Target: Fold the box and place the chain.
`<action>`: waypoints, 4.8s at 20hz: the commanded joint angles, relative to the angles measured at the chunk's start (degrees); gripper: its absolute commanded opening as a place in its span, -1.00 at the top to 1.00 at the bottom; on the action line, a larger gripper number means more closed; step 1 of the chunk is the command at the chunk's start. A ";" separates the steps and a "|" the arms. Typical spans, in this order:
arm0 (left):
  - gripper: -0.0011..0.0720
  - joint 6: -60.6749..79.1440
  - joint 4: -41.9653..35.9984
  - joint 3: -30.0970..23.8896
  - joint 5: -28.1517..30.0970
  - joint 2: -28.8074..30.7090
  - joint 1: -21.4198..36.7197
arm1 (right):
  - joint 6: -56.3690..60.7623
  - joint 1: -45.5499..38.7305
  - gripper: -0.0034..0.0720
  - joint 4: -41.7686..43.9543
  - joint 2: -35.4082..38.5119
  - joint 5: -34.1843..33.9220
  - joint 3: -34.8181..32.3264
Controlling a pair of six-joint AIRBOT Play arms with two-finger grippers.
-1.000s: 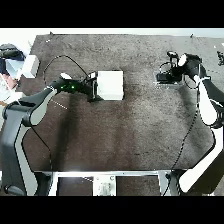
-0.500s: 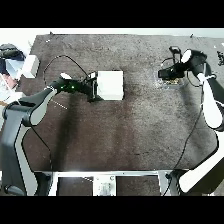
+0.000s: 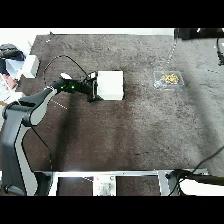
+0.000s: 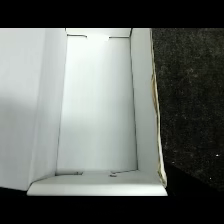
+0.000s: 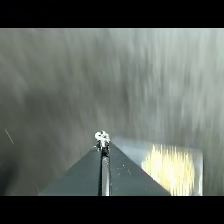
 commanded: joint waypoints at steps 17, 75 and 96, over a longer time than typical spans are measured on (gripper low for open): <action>-0.13 0.02 0.02 0.00 0.00 0.00 -0.02 | -6.47 25.92 0.88 0.59 1.46 -11.80 -0.15; -0.13 0.02 -0.17 0.00 0.00 0.00 -0.02 | 3.67 -1.11 0.88 32.09 -17.44 -28.39 -31.82; -0.14 0.02 -0.17 0.00 -0.02 -0.02 -0.02 | -6.58 24.17 0.88 31.19 4.39 -36.83 -31.43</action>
